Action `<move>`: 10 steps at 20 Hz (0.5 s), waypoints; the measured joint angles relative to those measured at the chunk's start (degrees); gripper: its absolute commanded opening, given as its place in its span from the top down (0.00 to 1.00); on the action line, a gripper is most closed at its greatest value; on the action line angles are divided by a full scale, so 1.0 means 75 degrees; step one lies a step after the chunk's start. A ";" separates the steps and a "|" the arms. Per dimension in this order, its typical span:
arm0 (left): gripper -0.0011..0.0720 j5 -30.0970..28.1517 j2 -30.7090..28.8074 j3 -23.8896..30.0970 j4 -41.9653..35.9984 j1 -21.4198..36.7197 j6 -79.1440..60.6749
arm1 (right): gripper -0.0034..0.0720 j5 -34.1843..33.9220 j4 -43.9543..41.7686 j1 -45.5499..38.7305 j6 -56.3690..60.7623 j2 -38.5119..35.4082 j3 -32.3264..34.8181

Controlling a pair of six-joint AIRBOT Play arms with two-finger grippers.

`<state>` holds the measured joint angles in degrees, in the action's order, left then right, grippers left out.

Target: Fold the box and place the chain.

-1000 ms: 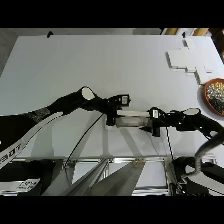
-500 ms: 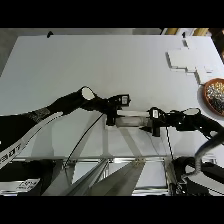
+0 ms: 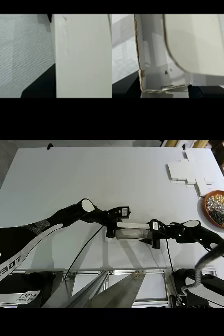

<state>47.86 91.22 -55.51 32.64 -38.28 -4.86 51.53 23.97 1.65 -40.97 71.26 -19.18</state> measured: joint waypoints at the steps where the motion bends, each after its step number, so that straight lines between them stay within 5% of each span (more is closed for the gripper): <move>1: 0.97 0.0000 0.0000 0.0000 0.0000 0.0000 0.0000 | 0.41 0.0000 0.0000 0.0000 -0.0003 0.0000 0.0000; 4: 0.97 0.0000 0.0000 0.0000 -0.0003 0.0000 0.0000 | 0.41 0.0003 0.0000 0.0000 0.0000 0.0000 0.0000; 5: 0.89 0.0000 0.0000 0.0000 -0.0003 0.0000 -0.0003 | 0.41 0.0003 0.0000 0.0000 -0.0003 0.0000 0.0000; 7: 0.39 0.0050 -0.0006 0.0012 0.0090 -0.0006 0.0023 | 0.41 0.0000 0.0003 0.0000 -0.0003 0.0003 0.0000; 8: 0.29 0.0023 -0.0023 0.0017 0.0189 -0.0003 0.0017 | 0.41 0.0000 0.0000 0.0000 0.0000 0.0003 0.0000; 10: 0.29 -0.0038 -0.0143 0.0006 0.0085 0.0012 0.0017 | 0.41 0.0000 0.0000 0.0000 0.0000 0.0003 0.0000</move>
<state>47.57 90.15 -55.46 33.28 -38.20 -4.73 51.53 23.97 1.65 -40.97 71.29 -19.18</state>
